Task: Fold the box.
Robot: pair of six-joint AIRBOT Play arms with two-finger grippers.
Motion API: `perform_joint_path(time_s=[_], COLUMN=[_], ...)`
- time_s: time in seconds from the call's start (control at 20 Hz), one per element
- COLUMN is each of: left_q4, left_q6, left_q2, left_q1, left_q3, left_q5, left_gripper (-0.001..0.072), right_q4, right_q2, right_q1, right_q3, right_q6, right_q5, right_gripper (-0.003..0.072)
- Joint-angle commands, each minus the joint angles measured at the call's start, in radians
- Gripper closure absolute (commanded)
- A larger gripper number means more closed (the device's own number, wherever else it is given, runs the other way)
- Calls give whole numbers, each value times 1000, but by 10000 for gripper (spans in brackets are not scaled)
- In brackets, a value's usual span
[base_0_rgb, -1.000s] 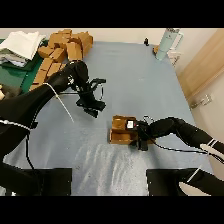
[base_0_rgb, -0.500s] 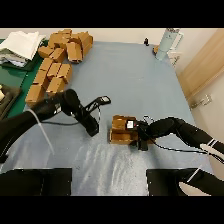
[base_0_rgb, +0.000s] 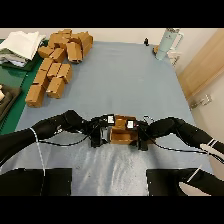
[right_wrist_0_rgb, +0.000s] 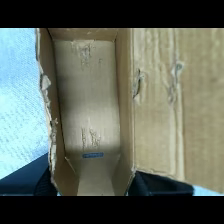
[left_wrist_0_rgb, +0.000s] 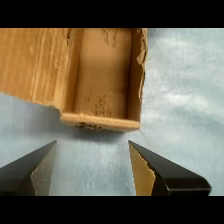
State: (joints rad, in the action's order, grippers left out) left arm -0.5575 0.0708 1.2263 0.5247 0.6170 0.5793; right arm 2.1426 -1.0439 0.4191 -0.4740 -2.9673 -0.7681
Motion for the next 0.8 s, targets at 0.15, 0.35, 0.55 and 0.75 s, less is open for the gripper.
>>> perform_joint_path(time_s=[0.15, 0.35, 0.55, 0.75], left_q4=[187, 188, 191, 191], left_q6=[227, 229, 229, 227], left_q2=[14, 14, 19, 52], left_q1=[5, 6, 19, 52], left_q3=[-16, -22, -22, -18], left_q5=[-30, -29, -34, -65], left_gripper=[-6, -7, -7, -6], right_q4=[0, 0, 0, 0], right_q2=[0, 0, 0, 0], right_q1=[0, 0, 0, 0], right_q3=[0, 0, 0, 0], right_q6=[0, 1, 0, 0], right_q5=[0, 0, 0, 0], right_gripper=[240, 240, 241, 240])
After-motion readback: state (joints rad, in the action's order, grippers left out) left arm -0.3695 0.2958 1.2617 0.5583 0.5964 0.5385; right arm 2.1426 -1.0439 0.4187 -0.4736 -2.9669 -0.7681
